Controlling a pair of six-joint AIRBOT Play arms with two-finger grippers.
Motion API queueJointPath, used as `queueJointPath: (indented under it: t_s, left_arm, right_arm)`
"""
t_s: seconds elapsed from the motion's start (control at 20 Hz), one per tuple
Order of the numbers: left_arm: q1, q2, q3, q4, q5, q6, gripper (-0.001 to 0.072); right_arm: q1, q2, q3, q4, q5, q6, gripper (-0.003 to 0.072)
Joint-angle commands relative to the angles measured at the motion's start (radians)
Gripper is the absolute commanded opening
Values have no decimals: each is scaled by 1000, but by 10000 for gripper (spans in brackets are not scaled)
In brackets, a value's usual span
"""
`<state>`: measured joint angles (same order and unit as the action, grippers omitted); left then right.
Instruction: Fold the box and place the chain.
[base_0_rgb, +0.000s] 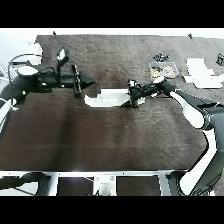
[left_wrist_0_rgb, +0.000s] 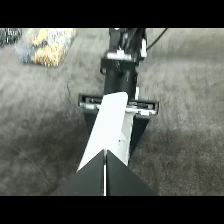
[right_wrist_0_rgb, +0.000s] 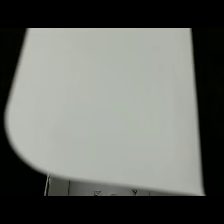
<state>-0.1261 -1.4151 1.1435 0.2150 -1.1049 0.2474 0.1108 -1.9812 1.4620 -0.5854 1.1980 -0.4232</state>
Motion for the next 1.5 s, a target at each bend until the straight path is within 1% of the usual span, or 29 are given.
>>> queueJointPath:
  t_s: [0.0, 0.05, 0.1, 0.25, 0.45, 0.55, 0.7, 0.9, 1.0, 1.1, 1.45]
  left_arm:
    - [-55, 1, -96, -9, 201, 12, 15]
    - [-74, -17, -106, -9, 226, 16, 15]
    - [-93, -41, -108, -7, 227, 16, 16]
    - [-137, -103, -108, -8, 181, 40, 16]
    - [-152, -175, -95, -53, 197, 102, 17]
    - [-152, -210, -53, -60, 213, 102, 18]
    - [-152, -265, 48, -63, 229, 102, 18]
    - [-152, -311, 151, -67, 322, 101, 18]
    - [-152, -336, 186, -68, 335, 100, 18]
    - [-152, -354, 200, -71, 339, 92, 18]
    - [-152, -397, 199, -72, 357, 82, 19]
  right_arm:
    - [0, 0, 0, 0, 0, 0, 591]
    - [0, 0, 0, 0, 0, 0, 591]
    - [0, 0, 0, 0, 0, 0, 591]
    - [0, 0, 0, 0, 0, 0, 591]
    - [0, 0, 0, 0, 0, 0, 591]
    - [0, 0, 0, 0, 0, 0, 591]
    - [0, 0, 0, 0, 0, 0, 591]
    - [0, 0, 0, 0, 0, 0, 591]
    - [0, 0, 0, 0, 0, 0, 591]
    - [0, 0, 0, 0, 0, 0, 591]
    - [0, 0, 0, 0, 0, 0, 591]
